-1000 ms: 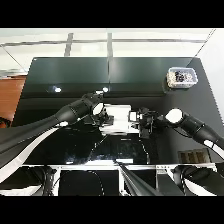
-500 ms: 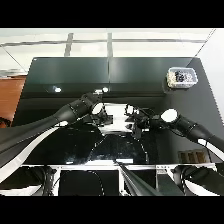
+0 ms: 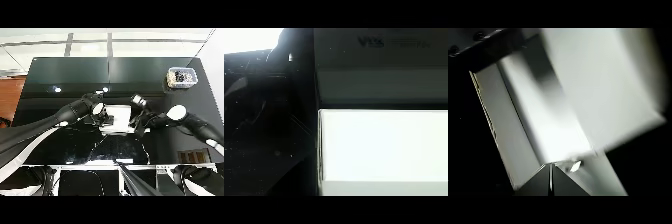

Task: Fold the box and place the chain.

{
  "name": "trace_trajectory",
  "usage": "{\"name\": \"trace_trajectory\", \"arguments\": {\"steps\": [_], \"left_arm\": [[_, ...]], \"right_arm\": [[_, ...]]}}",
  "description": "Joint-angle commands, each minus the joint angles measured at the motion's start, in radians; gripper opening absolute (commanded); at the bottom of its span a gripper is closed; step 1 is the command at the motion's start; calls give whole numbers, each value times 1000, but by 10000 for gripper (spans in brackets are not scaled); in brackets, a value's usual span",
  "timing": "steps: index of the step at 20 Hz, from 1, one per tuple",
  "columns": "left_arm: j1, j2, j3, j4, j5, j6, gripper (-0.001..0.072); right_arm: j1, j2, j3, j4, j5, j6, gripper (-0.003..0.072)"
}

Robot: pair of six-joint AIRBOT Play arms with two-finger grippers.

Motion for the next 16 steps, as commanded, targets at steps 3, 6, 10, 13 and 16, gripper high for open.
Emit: {"name": "trace_trajectory", "arguments": {"steps": [3, 6, 10, 13, 16], "left_arm": [[1, 0, 1, 3, -3, -1, 26], [1, 0, 1, 3, -3, -1, 26], [0, 0, 1, 3, -6, -1, 26], [0, 0, 1, 3, -6, -1, 26], [0, 0, 1, 3, -2, -1, 26]], "right_arm": [[-420, 159, 64, -369, 275, 612, 18], [-669, 147, -24, -242, 224, 695, 17], [-668, -35, -132, 47, 232, 623, 17], [-503, -204, -131, 199, 240, 533, 18], [-361, -286, -98, 263, 294, 377, 18]]}}
